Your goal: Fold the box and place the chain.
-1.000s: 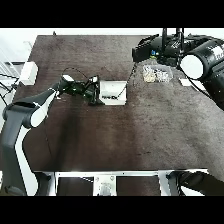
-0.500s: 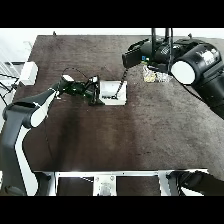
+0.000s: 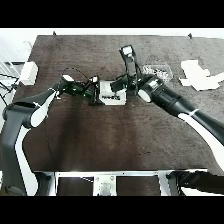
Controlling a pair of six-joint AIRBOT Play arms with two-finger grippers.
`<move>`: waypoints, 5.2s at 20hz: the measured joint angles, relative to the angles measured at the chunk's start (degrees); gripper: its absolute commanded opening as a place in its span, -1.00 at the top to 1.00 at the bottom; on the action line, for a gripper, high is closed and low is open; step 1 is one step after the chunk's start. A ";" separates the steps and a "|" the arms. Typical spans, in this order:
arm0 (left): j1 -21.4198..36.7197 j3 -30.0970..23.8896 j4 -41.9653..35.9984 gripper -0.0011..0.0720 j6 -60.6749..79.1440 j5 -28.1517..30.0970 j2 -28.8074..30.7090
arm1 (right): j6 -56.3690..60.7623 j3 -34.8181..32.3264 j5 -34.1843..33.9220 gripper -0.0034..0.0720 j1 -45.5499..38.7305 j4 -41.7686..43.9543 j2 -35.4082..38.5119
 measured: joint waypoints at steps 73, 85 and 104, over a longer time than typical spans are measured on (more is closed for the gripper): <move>0.00 0.00 -0.02 -0.33 -0.02 0.09 0.00 | -98.57 24.63 40.37 -0.28 -19.54 61.51 -24.22; 0.00 0.00 -0.02 -0.33 -0.02 0.09 0.00 | -99.06 24.63 39.21 -0.22 -19.39 61.13 -23.82; 0.02 0.00 -0.04 -0.33 -0.02 0.15 0.00 | -98.88 24.30 35.87 -0.06 -17.68 57.72 -23.76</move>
